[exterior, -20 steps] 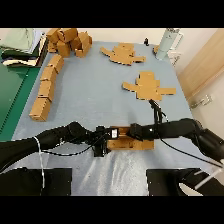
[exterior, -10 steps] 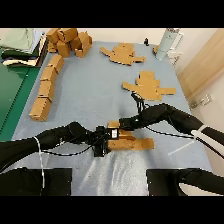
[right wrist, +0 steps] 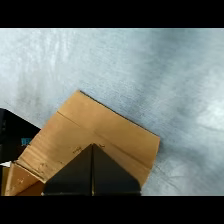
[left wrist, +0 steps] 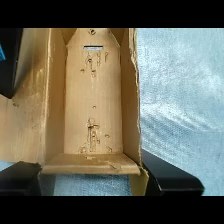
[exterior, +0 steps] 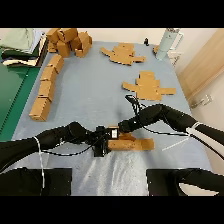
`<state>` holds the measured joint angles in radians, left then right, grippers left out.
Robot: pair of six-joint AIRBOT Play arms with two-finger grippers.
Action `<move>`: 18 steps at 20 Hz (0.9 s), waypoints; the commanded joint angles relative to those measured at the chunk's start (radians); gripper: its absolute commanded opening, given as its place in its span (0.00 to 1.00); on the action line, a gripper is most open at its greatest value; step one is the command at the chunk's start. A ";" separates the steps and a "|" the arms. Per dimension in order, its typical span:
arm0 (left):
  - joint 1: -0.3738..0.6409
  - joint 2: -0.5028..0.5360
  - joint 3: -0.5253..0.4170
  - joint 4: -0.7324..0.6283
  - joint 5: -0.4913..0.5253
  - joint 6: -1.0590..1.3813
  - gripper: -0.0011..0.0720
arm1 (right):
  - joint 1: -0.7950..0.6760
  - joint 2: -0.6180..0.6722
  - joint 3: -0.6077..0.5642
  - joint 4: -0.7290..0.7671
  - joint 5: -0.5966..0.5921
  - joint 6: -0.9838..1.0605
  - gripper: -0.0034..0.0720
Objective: Fold the box.
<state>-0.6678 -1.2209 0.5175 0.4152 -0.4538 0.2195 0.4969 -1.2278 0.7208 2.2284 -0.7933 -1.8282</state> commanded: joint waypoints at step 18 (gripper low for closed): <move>0.000 -0.001 0.001 0.000 0.001 0.000 0.84 | 0.008 0.627 -0.388 -0.409 -0.068 -0.669 0.77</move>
<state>-0.6678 -1.2209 0.5175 0.4156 -0.4526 0.2195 0.5041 -0.5972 0.4122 1.8282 -1.0210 -2.2566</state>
